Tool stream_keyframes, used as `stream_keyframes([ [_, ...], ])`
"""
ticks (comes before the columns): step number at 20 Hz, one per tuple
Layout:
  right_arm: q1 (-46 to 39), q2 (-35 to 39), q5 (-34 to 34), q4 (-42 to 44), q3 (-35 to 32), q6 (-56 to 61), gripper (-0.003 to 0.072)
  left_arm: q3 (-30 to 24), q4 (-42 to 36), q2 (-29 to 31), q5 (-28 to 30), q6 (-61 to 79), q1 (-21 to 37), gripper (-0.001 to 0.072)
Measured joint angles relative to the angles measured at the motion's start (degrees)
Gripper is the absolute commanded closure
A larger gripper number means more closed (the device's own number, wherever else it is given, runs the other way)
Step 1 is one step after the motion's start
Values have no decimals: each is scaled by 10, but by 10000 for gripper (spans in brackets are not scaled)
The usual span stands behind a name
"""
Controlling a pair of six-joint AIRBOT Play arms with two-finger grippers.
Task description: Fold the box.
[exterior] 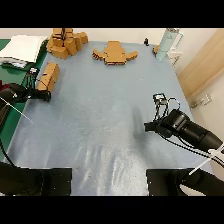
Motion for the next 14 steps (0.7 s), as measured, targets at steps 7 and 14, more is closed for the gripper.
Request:
stream_keyframes([
  [7,0,0,7,10,0,0,681,1,74,48,-145,-94,59,-11],
  [14,0,-1,25,44,0,-1,681,1,84,179,-296,-140,67,700],
])
